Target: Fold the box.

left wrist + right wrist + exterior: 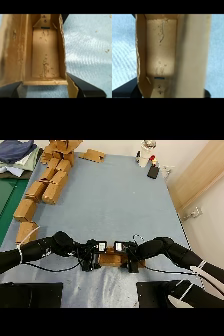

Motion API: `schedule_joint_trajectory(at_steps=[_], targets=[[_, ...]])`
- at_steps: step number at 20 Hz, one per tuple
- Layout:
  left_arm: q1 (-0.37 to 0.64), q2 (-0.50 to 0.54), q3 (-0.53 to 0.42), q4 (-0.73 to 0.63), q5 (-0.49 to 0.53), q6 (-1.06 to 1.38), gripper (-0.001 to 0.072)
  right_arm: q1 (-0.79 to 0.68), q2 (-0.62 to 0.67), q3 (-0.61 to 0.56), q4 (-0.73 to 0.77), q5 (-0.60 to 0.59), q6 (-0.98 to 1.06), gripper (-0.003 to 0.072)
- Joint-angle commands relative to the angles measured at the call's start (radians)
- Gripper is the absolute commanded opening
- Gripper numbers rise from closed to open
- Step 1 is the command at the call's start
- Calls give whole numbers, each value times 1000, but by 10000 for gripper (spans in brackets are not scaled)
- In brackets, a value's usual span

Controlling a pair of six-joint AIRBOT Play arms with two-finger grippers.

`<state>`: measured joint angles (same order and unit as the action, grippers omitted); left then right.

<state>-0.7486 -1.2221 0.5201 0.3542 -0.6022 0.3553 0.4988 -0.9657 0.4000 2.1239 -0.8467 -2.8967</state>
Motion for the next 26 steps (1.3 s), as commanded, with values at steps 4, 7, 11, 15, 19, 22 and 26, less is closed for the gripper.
schedule_joint_trajectory(at_steps=[4, 7, 11, 15, 19, 22, 26], targets=[[-37, -1, -4, 29, 53, -4, 576, 0, 0, 0, 0, 0, 0, 490], [-37, -1, -4, 29, 53, -4, 511, 0, 0, 0, 0, 0, 0, 490], [-36, -1, -4, 27, 54, -5, 512, 0, 0, 0, 0, 0, 1, 490], [-35, -1, -4, 27, 53, -4, 512, 0, 0, 0, 0, 0, 0, 490], [-35, 0, -4, 27, 53, -4, 512, 0, 0, 0, 0, 0, 0, 490], [-35, 0, -4, 28, 53, -4, 512, 0, 0, 0, 0, 0, 0, 490], [-35, 0, -4, 28, 53, -4, 512, 0, 0, 0, 0, 0, 0, 490]])
